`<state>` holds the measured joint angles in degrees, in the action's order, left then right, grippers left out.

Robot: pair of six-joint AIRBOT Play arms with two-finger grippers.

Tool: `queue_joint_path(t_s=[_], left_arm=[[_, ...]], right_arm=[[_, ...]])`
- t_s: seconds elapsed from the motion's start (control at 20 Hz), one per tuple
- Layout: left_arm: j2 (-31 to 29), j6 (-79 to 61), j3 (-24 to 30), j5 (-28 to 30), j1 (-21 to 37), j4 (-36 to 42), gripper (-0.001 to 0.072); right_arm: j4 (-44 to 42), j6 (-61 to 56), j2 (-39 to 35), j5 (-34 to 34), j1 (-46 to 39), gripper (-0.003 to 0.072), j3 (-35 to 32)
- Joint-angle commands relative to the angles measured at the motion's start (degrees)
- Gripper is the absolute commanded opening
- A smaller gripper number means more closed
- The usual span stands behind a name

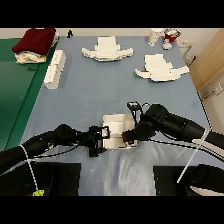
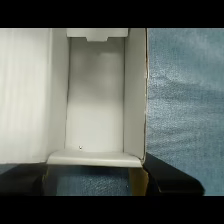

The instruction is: Fold the box.

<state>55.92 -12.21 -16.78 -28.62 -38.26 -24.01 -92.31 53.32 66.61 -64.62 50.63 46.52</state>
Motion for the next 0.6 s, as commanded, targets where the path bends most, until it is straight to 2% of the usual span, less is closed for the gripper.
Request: queue_joint_path(t_s=[0.0,0.55], left_arm=[[0.0,0.0,0.0,0.0,0.0,0.0,0.0403],[0.0,0.0,0.0,0.0,0.0,0.0,0.0403]], right_arm=[[0.4,-3.0,1.7,0.2,0.7,0.0447,0.6],[0.8,-7.8,6.3,-2.8,0.9,0.0447,4.7]])
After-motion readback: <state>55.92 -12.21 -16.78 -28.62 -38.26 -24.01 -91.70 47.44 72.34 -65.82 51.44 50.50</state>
